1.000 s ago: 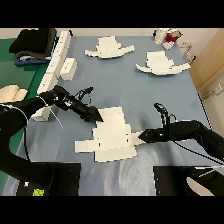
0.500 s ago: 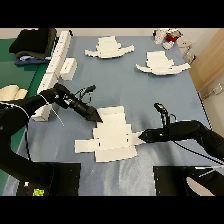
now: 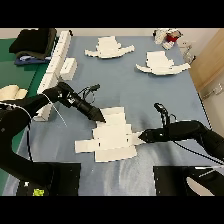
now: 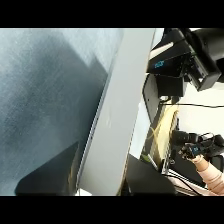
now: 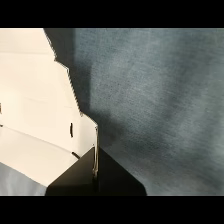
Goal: Fold the box.
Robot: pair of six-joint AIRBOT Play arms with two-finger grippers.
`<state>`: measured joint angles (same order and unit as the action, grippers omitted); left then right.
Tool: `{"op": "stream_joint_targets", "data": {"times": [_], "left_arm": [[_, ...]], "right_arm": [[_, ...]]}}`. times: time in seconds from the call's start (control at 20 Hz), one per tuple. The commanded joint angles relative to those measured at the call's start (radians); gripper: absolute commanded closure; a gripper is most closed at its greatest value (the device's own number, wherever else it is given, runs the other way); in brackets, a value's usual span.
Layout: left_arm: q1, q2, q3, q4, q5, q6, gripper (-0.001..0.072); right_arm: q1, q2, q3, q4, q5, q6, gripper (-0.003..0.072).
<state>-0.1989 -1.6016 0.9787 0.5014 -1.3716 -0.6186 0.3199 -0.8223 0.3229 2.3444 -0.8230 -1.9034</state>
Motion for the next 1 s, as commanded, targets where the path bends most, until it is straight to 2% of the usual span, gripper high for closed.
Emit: {"op": "stream_joint_targets", "data": {"times": [0.0,0.25,0.3,0.35,0.65,0.75,0.8,0.85,0.9,0.95], "left_arm": [[-0.014,-0.001,0.003,0.029,-0.016,0.002,0.0411],[-0.031,-0.001,0.003,0.056,-0.016,0.002,0.0414],[-0.032,-0.001,0.003,0.057,-0.016,0.004,0.0510],[-0.032,-0.001,0.003,0.056,-0.021,0.028,0.0670],[-0.032,-0.001,0.003,0.051,-0.015,0.047,0.0674],[-0.032,0.000,0.011,0.048,-0.019,0.103,0.0694],[-0.032,0.003,0.017,0.043,-0.016,0.143,0.0695],[-0.032,0.009,0.025,0.029,-0.014,0.189,0.0695],[-0.032,0.018,0.031,0.013,-0.015,0.238,0.0696],[-0.036,0.032,0.031,-0.008,-0.014,0.300,0.0696]], "right_arm": [[0.000,0.000,0.000,-0.002,0.000,0.000,0.0686],[0.000,0.000,0.000,-0.003,0.000,0.000,0.0686],[0.000,0.000,0.000,-0.003,0.000,0.000,0.0685],[0.000,0.000,0.000,-0.003,0.002,0.000,0.0686],[0.000,0.000,0.000,-0.005,0.004,0.000,0.0680],[-0.002,0.001,0.007,-0.053,0.008,0.000,0.0677],[-0.003,0.000,0.021,-0.106,0.008,0.000,0.0579],[-0.009,0.000,0.039,-0.173,0.007,0.001,0.0374],[-0.017,0.000,0.061,-0.241,0.007,0.016,0.0330],[-0.025,0.000,0.089,-0.338,0.008,0.082,0.0331]]}}
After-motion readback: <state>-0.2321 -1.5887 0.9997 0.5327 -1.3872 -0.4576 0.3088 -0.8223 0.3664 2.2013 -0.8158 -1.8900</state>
